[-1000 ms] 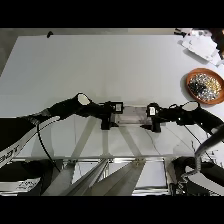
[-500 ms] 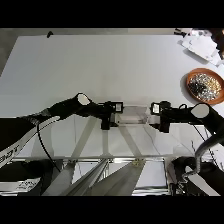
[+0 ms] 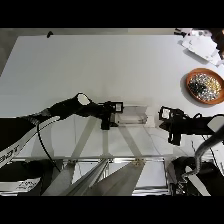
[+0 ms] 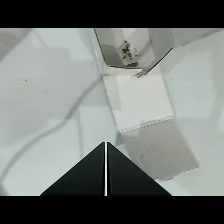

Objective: Fold the box and place the chain.

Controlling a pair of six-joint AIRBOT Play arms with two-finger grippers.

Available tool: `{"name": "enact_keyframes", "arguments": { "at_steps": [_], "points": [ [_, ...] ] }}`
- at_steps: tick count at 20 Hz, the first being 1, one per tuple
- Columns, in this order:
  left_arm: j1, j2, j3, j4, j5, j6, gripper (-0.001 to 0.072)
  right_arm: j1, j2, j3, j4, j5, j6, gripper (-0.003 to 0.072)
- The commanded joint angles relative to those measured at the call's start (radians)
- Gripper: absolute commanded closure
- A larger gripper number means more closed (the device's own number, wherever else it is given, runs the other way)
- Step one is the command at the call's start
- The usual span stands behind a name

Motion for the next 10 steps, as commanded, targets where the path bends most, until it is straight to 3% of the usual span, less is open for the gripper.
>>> {"name": "enact_keyframes", "arguments": {
  "at_steps": [1,4,8,10],
  "points": [
    [0.000,0.001,0.000,0.000,0.000,0.000,0.0456,0.000,0.034,-0.006,0.048,-0.008,0.343,0.0680],
    [0.000,0.001,0.000,0.000,0.000,0.000,0.0456,0.000,0.010,-0.036,0.062,-0.128,0.341,0.0680],
    [0.000,0.001,0.000,0.000,-0.003,0.000,0.0456,0.000,-0.118,-0.055,0.027,-0.199,-0.233,0.0681],
    [0.000,0.001,0.000,0.000,-0.003,0.000,0.0456,0.000,-0.203,-0.054,0.082,-0.279,-0.319,0.0680]
  ]
}}
